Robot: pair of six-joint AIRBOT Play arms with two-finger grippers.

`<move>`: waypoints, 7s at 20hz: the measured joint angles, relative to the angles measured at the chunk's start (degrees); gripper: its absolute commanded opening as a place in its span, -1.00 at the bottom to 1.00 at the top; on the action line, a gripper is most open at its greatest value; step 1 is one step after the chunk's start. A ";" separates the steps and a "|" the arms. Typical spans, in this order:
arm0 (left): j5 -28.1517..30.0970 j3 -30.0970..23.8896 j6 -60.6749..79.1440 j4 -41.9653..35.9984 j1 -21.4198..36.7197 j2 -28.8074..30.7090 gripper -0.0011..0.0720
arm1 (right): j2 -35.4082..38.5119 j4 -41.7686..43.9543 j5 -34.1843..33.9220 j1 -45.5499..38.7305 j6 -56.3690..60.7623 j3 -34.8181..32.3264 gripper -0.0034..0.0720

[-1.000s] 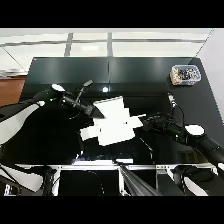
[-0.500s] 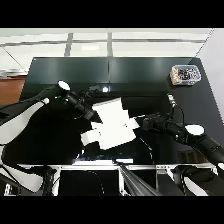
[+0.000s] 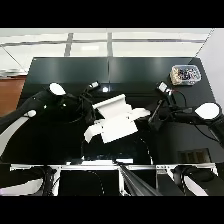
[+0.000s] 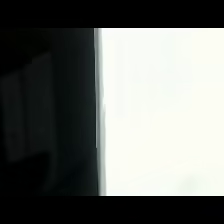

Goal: Fold the box and place the chain.

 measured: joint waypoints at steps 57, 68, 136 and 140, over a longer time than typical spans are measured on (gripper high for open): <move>6.97 1.36 18.88 4.15 -7.45 -4.87 -0.89 | -12.76 3.63 -9.88 13.31 -31.74 -3.08 0.96; 7.15 1.36 16.02 7.39 -7.45 -4.87 -0.89 | -15.08 7.30 -9.81 13.31 -36.70 -5.64 0.84; -5.09 -13.53 -22.16 -0.83 -1.90 13.77 -0.90 | -19.67 9.18 -14.27 13.84 -35.89 -5.51 -0.46; 7.02 -18.69 -8.55 -21.16 -3.19 14.43 -0.90 | -19.67 9.18 -14.27 13.84 -35.89 -5.51 -0.46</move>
